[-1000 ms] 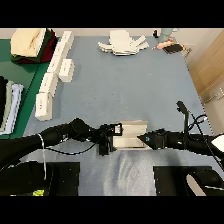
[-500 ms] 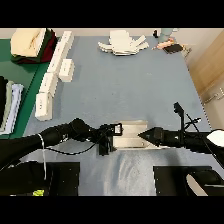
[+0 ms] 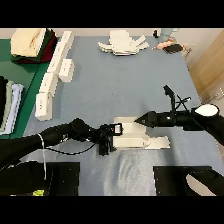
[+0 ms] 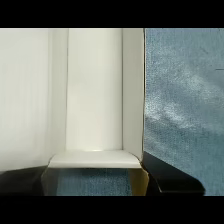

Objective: Fold the box.

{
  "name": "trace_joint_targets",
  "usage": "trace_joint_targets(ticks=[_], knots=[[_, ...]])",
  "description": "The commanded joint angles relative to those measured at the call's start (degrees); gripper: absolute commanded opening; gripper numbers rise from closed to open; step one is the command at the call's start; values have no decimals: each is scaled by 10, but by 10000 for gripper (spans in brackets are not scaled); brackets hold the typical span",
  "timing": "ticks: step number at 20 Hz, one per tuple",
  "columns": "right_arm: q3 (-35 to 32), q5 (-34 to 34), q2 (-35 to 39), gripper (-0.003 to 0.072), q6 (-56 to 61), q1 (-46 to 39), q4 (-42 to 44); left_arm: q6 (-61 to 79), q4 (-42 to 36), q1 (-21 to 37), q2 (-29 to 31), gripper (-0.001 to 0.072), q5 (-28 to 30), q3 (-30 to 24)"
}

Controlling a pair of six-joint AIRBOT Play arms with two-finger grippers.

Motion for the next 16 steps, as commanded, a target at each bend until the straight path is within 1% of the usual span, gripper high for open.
trace_joint_targets(ticks=[1, 4, 7, 11, 16], knots=[[50, -5, -90, 5, -17, 4, -46, 0, 0, 0, 0, 517, 0, 0], [50, -7, -143, 5, -29, 49, -72, 0, 0, 0, 0, 517, 0, 0], [50, -39, -169, 5, -31, 101, -116, 0, 0, 0, 0, 517, 0, 0], [50, -60, -170, 5, -31, 125, -165, 0, 0, 0, 0, 517, 0, 0], [61, -66, -163, 5, -40, 125, -166, 0, 0, 0, 0, 517, 0, 0]])
